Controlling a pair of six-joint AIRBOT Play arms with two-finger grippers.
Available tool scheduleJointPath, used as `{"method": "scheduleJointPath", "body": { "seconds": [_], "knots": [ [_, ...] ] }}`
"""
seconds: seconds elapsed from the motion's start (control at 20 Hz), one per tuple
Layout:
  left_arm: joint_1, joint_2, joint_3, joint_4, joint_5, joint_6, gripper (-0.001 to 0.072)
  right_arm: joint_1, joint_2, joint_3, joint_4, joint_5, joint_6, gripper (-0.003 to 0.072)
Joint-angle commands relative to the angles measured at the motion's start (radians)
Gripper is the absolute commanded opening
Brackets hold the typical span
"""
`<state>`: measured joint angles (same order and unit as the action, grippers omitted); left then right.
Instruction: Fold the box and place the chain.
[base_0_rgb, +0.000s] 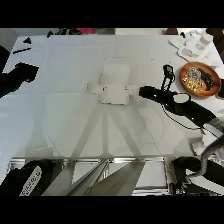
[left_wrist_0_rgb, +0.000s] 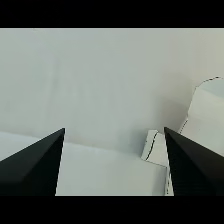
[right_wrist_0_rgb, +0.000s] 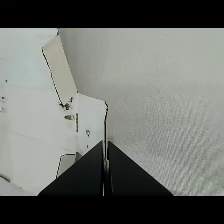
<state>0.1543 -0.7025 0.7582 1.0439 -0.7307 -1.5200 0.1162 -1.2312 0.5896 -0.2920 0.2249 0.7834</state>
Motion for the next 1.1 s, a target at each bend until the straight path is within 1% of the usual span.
{"method": "scheduleJointPath", "body": {
  "seconds": [0.0, 0.1, 0.45, 0.5, 0.6, 0.65, 0.7, 0.75, 0.85, 0.95, 1.0, 1.05],
  "knots": [
    [0.000, 0.001, 0.000, -0.010, 0.004, 0.000, 0.0696, 0.001, 0.001, 0.000, 0.000, -0.001, 0.000, 0.0018],
    [0.000, 0.001, 0.000, -0.027, 0.003, 0.000, 0.0696, 0.001, 0.001, 0.000, 0.000, -0.001, 0.000, 0.0018],
    [0.000, -0.001, 0.000, -0.016, -0.027, 0.001, 0.0696, 0.001, 0.001, 0.000, 0.000, -0.001, 0.000, 0.0018],
    [-0.001, -0.008, 0.000, -0.020, -0.030, 0.001, 0.0695, 0.001, 0.001, 0.000, 0.000, -0.001, 0.000, 0.0018],
    [0.000, -0.055, 0.001, -0.019, -0.031, 0.023, 0.0691, 0.001, 0.001, 0.000, 0.000, -0.001, 0.000, 0.0018],
    [-0.001, -0.100, 0.013, -0.020, -0.056, 0.055, 0.0680, 0.001, 0.001, 0.000, 0.000, -0.001, 0.000, 0.0018],
    [0.000, -0.156, 0.039, -0.019, -0.105, 0.081, 0.0628, 0.001, 0.001, 0.000, 0.000, -0.001, 0.000, 0.0018],
    [0.000, -0.230, 0.082, -0.018, -0.171, 0.097, 0.0573, 0.001, 0.001, 0.000, 0.000, -0.001, 0.000, 0.0018],
    [-0.001, -0.393, 0.200, -0.015, -0.304, 0.101, 0.0485, 0.001, 0.001, 0.000, 0.000, -0.001, 0.000, 0.0018],
    [-0.026, -0.551, 0.320, 0.015, -0.393, 0.106, 0.0487, 0.001, 0.001, 0.000, 0.000, -0.001, 0.000, 0.0018],
    [-0.048, -0.616, 0.369, 0.030, -0.413, 0.105, 0.0487, 0.001, 0.001, 0.000, 0.000, -0.001, 0.000, 0.0018],
    [-0.080, -0.675, 0.412, 0.030, -0.418, 0.106, 0.0462, 0.001, 0.001, 0.000, 0.001, -0.001, 0.000, 0.0018]
  ]
}}
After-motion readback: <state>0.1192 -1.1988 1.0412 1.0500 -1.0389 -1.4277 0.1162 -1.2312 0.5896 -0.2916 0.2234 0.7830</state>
